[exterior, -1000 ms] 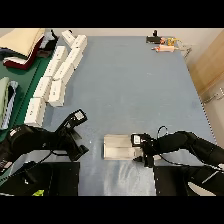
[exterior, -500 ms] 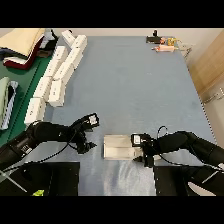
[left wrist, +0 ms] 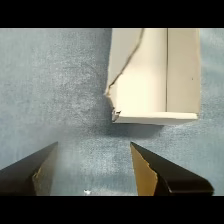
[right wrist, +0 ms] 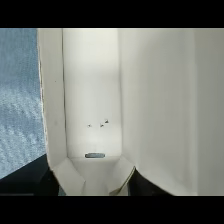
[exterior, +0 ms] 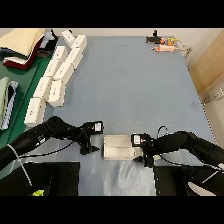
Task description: Fold the box.
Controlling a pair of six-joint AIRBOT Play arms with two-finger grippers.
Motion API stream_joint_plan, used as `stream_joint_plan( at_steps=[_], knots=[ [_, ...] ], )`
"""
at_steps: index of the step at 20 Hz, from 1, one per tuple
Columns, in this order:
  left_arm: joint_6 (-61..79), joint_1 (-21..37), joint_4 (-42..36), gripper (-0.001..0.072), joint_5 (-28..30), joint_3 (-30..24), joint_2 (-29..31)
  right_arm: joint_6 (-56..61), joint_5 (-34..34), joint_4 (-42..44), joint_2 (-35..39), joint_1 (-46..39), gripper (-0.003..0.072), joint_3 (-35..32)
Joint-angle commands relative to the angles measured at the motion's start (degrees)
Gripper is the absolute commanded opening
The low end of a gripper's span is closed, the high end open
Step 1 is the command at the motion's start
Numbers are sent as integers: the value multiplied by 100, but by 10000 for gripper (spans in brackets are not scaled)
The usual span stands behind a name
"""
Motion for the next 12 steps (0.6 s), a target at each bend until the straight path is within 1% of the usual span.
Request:
stream_joint_plan(
  at_steps=[1, 4, 5, 7, 9, 10, 12],
  knots=[
    [334, -13, -168, 700, -227, -17, -131, 2, 2, 0, 4, -4, 511, -2],
    [280, -234, -238, 699, -284, -138, -46, 2, 2, 0, 2, -4, 511, -2],
    [107, -332, -321, 699, -184, -267, 101, 2, 2, 0, 4, -4, 511, -2],
    [-221, -509, -345, 700, 219, -538, 568, 2, 2, 2, 4, -4, 511, -2],
    [-522, -619, -348, 700, 492, -708, 981, 2, 2, 0, 4, -4, 511, -2],
    [-577, -645, -345, 701, 461, -728, 1040, 0, 2, 0, 2, -4, 511, -2],
    [-570, -664, -433, 701, 487, -726, 964, 2, 2, 0, 4, -4, 511, -2]
  ],
)
